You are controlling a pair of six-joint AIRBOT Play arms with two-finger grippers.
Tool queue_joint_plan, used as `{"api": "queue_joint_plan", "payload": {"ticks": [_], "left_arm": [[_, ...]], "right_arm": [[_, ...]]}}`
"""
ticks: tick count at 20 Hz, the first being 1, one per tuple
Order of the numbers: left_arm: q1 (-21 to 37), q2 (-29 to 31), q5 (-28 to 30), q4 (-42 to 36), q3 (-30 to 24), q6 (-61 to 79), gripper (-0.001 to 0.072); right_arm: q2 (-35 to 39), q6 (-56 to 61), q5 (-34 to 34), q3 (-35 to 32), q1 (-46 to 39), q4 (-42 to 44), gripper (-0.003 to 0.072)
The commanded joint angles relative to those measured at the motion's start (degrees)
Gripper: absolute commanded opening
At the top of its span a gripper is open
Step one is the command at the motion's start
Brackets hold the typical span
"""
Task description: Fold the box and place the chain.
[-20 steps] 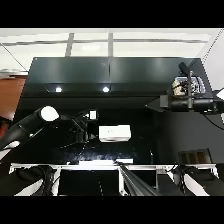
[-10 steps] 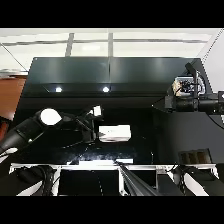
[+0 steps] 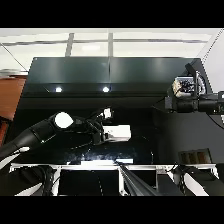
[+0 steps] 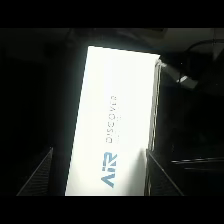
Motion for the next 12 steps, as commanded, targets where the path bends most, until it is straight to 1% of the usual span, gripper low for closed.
{"api": "queue_joint_plan", "payload": {"ticks": [1, 12], "left_arm": [[-0.42, -0.42, -0.42, -0.44, 0.04, 0.13, 0.0708], [-0.46, -2.1, -0.44, -0.48, 0.04, 1.6, 0.0708]], "right_arm": [[0.04, 0.0, -0.09, 0.04, -0.02, -0.68, 0.0019], [0.04, 0.0, -0.46, 0.04, 0.0, -0.66, 0.0019]]}}
